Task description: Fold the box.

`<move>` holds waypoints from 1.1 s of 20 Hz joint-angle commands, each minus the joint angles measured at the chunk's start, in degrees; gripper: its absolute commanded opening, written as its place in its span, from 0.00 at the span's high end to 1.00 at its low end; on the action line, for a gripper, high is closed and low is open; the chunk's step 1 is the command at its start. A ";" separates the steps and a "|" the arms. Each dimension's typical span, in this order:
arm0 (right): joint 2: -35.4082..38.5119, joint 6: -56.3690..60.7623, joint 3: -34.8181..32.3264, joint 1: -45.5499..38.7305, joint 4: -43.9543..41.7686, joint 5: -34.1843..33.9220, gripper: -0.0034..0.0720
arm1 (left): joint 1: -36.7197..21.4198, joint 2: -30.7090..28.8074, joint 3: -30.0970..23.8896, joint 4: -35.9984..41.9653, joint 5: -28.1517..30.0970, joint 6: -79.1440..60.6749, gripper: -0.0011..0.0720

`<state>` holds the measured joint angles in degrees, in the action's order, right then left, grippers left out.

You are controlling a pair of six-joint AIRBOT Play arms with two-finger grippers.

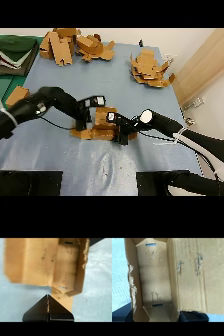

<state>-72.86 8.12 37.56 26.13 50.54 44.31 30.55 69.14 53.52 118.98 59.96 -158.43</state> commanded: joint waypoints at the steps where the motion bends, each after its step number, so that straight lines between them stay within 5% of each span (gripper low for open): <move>1: -0.04 0.00 -0.02 0.00 0.00 0.00 0.18 | -5.05 -6.40 0.35 1.70 -1.46 7.06 0.97; 4: -0.04 0.00 0.00 0.00 -0.02 0.00 0.18 | -12.98 -10.78 0.33 -3.67 -3.48 37.90 0.97; 6: -0.02 0.00 0.00 0.00 -0.02 0.00 0.18 | -20.46 -10.99 -1.01 -3.78 4.15 56.28 0.97; 8: -0.02 0.00 0.00 0.00 -0.02 -0.04 0.18 | -25.70 -10.97 -5.88 -0.24 9.33 61.61 0.97; 11: -0.04 0.02 -0.02 0.00 -0.02 -0.02 0.18 | -29.86 -10.78 -15.87 7.23 8.39 63.93 0.97; 14: -0.02 0.00 -0.02 0.00 -0.02 -0.02 0.18 | -28.13 -10.67 -21.16 12.09 6.73 63.54 0.97; 18: -0.04 0.00 -0.02 0.00 -0.04 -0.02 0.18 | -20.35 -10.27 -23.04 12.55 1.25 67.67 0.97; 22: -0.02 0.00 -0.02 0.00 -0.04 0.00 0.18 | -18.95 -7.32 -23.10 12.46 -1.36 69.42 0.97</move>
<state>-72.86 8.12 37.56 26.13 50.52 44.29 10.17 60.23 31.07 130.89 61.06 -91.02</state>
